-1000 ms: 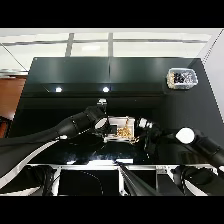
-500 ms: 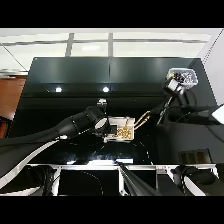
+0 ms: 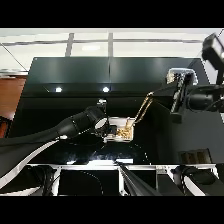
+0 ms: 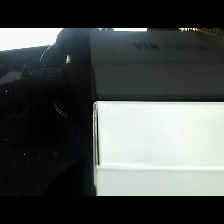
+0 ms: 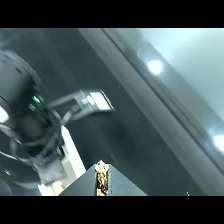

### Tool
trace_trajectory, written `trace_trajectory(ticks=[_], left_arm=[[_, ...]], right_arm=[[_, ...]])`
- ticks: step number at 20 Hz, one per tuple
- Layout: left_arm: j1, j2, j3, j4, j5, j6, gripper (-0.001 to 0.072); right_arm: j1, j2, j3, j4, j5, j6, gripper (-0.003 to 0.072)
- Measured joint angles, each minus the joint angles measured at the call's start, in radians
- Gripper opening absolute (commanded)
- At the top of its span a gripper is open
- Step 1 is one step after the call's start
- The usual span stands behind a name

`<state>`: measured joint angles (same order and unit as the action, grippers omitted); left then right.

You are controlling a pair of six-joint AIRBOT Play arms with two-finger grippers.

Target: Fold the box and place the chain.

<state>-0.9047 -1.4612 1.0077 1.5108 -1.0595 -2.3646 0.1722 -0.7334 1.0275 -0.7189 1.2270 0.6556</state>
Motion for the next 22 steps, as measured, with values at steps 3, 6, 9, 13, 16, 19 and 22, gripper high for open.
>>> trace_trajectory(ticks=[3, 6, 9, 13, 16, 19, 22], left_arm=[[0.0, 0.0, 0.0, 0.0, 0.0, 0.0, 0.003], [0.0, 0.0, 0.0, -0.001, 0.001, 0.0, 0.003], [0.0, 0.0, 0.0, -0.002, 0.001, 0.0, 0.003], [0.0, 0.0, 0.0, -0.005, 0.002, 0.0, 0.003], [0.0, 0.0, 0.0, -0.005, 0.002, 0.0, 0.003], [0.0, 0.0, 0.0, -0.005, 0.002, 0.0, 0.0031], [0.0, 0.0, 0.0, -0.005, 0.002, 0.0, 0.003]], right_arm=[[0.0, 0.0, 0.059, 0.037, 0.006, 0.003, 0.0046], [-0.001, 0.0, 0.129, 0.054, 0.008, 0.012, 0.0046], [0.005, 0.001, 0.176, 0.065, 0.011, 0.05, 0.0046], [0.053, -0.012, 0.198, 0.125, 0.021, 0.088, 0.0046], [0.103, -0.048, 0.203, 0.185, 0.034, 0.101, 0.0047], [0.136, -0.091, 0.204, 0.201, 0.048, 0.108, 0.0048], [0.145, -0.113, 0.205, 0.139, 0.07, 0.138, 0.0047]])
